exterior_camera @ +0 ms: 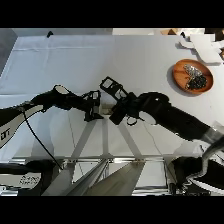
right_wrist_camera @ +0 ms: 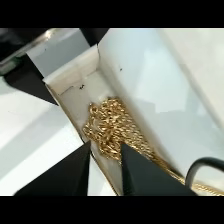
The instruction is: Fold the box and place the chain.
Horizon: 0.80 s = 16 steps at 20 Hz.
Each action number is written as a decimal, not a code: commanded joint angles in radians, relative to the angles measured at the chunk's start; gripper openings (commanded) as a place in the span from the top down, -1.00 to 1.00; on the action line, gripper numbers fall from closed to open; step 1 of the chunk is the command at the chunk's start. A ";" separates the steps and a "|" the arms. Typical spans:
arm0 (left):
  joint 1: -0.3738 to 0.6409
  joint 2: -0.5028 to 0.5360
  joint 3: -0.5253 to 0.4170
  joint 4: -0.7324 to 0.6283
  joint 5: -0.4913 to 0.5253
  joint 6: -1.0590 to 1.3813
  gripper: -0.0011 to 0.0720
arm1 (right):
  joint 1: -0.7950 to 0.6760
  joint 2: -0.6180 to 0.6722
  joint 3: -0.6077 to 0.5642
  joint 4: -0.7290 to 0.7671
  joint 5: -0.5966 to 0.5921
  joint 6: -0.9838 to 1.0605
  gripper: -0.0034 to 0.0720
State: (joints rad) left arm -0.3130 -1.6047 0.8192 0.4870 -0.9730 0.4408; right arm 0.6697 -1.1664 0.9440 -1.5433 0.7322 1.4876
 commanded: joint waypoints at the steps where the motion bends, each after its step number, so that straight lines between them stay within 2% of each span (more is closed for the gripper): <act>1: 0.000 0.000 0.000 0.000 0.000 0.000 -0.13 | 0.001 0.151 0.000 -0.055 0.091 -0.090 0.28; 3: 0.000 0.000 0.000 0.000 0.000 0.000 -0.13 | 0.001 0.209 0.000 -0.122 0.169 -0.153 0.27; 4: 0.000 0.000 0.000 0.000 0.000 0.000 -0.13 | 0.000 0.226 0.000 -0.166 0.216 -0.175 0.20; 6: 0.000 0.000 0.000 0.000 0.000 0.000 -0.13 | -0.068 0.228 0.000 -0.156 0.282 -0.239 -0.01; 8: 0.000 0.000 0.000 0.000 0.000 0.000 -0.13 | -0.176 0.216 -0.002 -0.074 0.293 -0.394 -0.01; 11: 0.000 0.000 0.000 0.000 0.000 0.000 -0.13 | -0.349 0.188 -0.002 0.159 0.298 -0.776 -0.01; 13: 0.000 0.000 0.000 0.000 0.000 0.000 -0.13 | -0.452 0.142 -0.002 0.309 0.299 -0.988 -0.28; 16: 0.000 0.000 0.000 0.000 0.000 0.000 -0.13 | -0.527 0.036 -0.002 0.347 0.302 -1.123 -0.32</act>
State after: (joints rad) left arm -0.3130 -1.6047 0.8192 0.4873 -0.9730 0.4408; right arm 0.2321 -1.0557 0.9424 -1.3067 1.0206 0.5964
